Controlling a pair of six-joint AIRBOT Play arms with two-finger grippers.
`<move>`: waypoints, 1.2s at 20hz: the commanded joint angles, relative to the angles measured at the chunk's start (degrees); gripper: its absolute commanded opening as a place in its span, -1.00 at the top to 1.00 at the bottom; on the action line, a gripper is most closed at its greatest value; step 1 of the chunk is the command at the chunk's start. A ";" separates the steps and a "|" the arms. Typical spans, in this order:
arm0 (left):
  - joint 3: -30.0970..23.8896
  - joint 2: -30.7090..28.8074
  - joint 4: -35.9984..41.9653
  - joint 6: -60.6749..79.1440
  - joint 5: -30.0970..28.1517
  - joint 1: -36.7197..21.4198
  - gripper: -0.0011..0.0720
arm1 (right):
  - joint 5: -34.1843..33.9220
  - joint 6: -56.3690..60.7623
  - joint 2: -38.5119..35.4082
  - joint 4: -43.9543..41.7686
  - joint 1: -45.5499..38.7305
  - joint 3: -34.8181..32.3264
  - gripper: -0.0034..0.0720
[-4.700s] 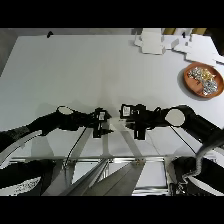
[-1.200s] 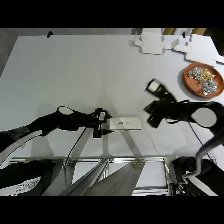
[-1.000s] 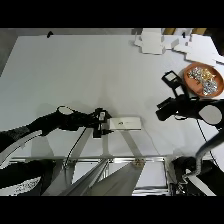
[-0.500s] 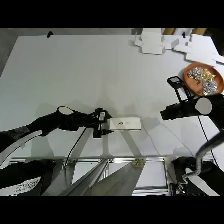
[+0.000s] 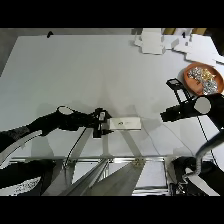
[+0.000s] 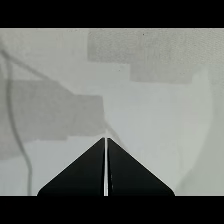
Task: Fold the box and place the chain.
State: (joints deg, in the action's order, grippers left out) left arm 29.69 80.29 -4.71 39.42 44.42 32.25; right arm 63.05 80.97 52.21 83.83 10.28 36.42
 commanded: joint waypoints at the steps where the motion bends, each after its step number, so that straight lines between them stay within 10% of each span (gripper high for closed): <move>1: 0.04 -0.02 0.00 0.00 0.00 -0.02 0.70 | 0.17 0.00 0.04 -0.04 -0.04 0.00 0.87; 9: 0.04 -13.86 -2.69 -17.73 -6.75 -11.21 0.76 | 0.17 0.00 0.04 -0.04 -0.04 0.02 0.87; 13: 0.02 -26.51 -10.73 -40.33 -17.75 -27.43 0.14 | 0.17 0.00 0.04 -0.04 -0.04 0.00 0.87; 22: -1.97 -25.79 -50.58 -85.33 -17.11 -44.52 0.16 | 0.17 0.00 0.04 -0.07 -0.04 0.02 0.87; 24: -1.97 -24.98 -55.12 -87.19 -12.98 -44.46 -0.36 | 0.17 0.00 0.04 -0.07 -0.04 0.02 0.87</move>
State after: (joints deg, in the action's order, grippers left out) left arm 27.90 54.57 -48.86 -36.93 28.34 -10.55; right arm 63.20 80.97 52.21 83.79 10.26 36.42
